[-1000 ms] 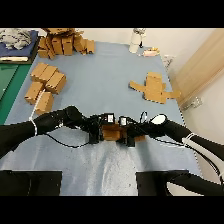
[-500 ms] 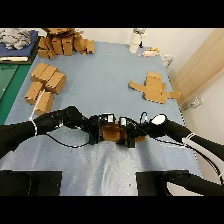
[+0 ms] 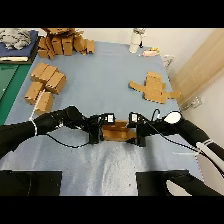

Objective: Fold the box.

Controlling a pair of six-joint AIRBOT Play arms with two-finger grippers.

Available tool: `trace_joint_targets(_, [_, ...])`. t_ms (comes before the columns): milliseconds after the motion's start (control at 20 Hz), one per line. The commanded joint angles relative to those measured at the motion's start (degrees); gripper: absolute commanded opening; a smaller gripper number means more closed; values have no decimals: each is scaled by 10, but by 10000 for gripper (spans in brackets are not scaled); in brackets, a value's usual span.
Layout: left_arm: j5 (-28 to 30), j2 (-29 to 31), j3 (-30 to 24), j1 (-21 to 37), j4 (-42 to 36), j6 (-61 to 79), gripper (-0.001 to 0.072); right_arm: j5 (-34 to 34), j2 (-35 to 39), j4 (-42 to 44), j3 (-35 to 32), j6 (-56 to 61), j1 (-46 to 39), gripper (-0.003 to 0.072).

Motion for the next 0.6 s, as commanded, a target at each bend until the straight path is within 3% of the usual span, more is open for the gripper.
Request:
trace_joint_targets(0, [-1, 0, 0, 0, 0, 0, 481, 3, 35, -77, 1, 102, -33, 720])
trace_joint_targets(200, [0, 0, 0, 0, 0, 0, 480, -64, 59, -71, 1, 427, -55, 720])
trace_joint_targets(350, [-1, 0, 0, 0, 0, 0, 481, -16, 74, -77, 1, 794, -64, 720])
trace_joint_targets(450, [-1, 0, 0, 0, 0, 0, 481, 38, 76, -90, 0, 899, -64, 720])
trace_joint_targets(550, [0, 0, 0, 0, 0, 0, 481, 57, 76, -50, 0, 903, -64, 720])
